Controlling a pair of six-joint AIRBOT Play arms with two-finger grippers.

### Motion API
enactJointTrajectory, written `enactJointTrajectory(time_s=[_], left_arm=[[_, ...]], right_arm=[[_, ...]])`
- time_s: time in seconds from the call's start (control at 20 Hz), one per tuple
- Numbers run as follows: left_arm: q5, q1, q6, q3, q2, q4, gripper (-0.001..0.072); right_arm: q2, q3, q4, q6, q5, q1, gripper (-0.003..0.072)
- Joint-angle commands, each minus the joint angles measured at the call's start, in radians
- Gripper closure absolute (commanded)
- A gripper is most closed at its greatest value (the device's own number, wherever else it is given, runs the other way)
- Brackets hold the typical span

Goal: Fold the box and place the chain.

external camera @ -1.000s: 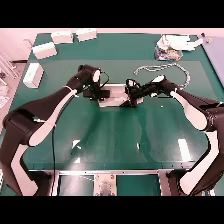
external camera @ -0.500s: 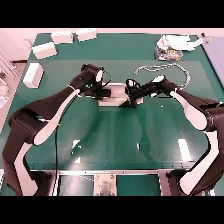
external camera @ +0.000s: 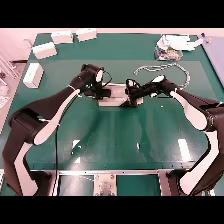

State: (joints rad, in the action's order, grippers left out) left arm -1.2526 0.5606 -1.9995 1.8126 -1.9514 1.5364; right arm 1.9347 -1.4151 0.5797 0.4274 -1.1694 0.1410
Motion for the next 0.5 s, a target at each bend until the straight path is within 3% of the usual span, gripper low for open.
enactJointTrajectory(time_s=[0.0,0.05,0.45], left_arm=[[0.005,0.0,-0.008,0.003,0.001,-0.026,0.035],[0.003,0.0,-0.007,0.003,0.002,-0.027,0.0322],[-0.049,-0.01,0.058,0.036,0.013,-0.088,0.0321]], right_arm=[[-0.001,0.0,-0.002,-0.004,-0.003,0.0,0.0106],[-0.001,0.0,-0.002,-0.004,-0.003,0.0,0.0106],[-0.001,0.0,-0.002,-0.004,-0.003,0.0,0.0106]])
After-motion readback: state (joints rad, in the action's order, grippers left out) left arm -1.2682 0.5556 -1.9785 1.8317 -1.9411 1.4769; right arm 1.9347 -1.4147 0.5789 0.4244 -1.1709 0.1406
